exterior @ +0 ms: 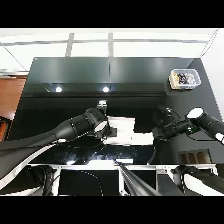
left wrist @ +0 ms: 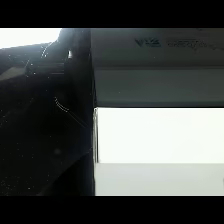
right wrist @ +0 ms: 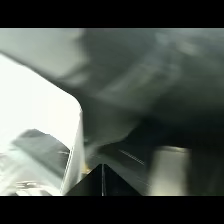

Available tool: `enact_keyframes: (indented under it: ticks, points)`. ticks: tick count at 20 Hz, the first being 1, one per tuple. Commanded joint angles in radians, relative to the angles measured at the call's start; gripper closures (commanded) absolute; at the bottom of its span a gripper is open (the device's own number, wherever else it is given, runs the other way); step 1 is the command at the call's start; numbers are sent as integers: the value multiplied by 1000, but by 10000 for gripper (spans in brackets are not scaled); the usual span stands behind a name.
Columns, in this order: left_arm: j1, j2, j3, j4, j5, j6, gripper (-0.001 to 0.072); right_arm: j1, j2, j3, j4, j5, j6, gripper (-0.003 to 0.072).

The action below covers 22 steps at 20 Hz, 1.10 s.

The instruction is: Fold the box and place the chain.

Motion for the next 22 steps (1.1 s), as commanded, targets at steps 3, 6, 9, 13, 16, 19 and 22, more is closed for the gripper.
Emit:
enact_keyframes:
  ticks: [3, 6, 9, 13, 16, 19, 22]
  points:
    - [0, -1, 0, 0, 2, 1, 680, 51, -23, 6, 257, 15, -188, 632]
    - [0, -1, 0, 0, 2, 1, 680, 53, -23, 36, 267, 42, -200, 85]
    - [0, -1, 0, 0, 2, 1, 680, 85, -23, 46, 291, 50, -207, 85]
    - [0, -1, 0, 0, 1, 1, 679, 215, -21, 64, 254, -69, -21, 87]
    - [0, -1, 0, 0, 1, 1, 679, 342, -21, 138, 139, -165, 126, 88]
    - [0, -1, 0, 0, 0, 1, 679, 489, -21, 216, -108, -253, 410, 87]
    - [1, -1, 0, 1, 4, 1, 679, 596, -21, 276, -331, -276, 686, 88]
